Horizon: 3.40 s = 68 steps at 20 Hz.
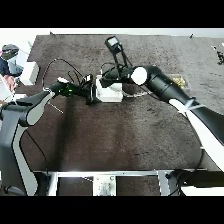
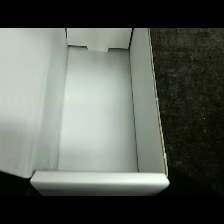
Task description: Fold the box and place the chain.
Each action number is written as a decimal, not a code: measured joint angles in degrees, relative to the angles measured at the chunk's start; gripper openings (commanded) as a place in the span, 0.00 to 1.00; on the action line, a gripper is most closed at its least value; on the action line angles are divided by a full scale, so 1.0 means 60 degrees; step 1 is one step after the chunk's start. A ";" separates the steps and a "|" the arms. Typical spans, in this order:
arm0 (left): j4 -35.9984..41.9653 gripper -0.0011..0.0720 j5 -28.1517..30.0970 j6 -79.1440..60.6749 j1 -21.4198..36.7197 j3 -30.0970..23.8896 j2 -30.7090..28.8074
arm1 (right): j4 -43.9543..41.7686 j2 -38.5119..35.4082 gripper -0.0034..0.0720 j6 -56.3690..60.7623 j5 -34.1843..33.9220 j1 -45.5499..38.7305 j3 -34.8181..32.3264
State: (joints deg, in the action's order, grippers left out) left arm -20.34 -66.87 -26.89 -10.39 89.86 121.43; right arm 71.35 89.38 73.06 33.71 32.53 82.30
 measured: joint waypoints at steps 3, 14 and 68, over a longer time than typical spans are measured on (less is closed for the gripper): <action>-0.0004 0.33 0.0000 0.0000 0.0000 0.0000 0.0000 | -0.0029 0.0277 0.31 0.0171 -0.0109 -0.0353 -0.0055; 0.0000 0.33 0.0000 0.0000 0.0000 0.0000 0.0000 | -0.0036 -0.1821 0.50 0.1665 0.0710 -0.4685 -0.3355; 0.0000 0.33 0.0000 0.0000 0.0000 0.0000 0.0000 | -0.2437 -0.2779 0.06 0.0189 -0.1242 -0.1235 -0.1100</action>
State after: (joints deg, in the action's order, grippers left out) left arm -20.34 -66.87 -26.89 -10.39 89.86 121.43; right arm 56.73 72.71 74.19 26.26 25.12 75.70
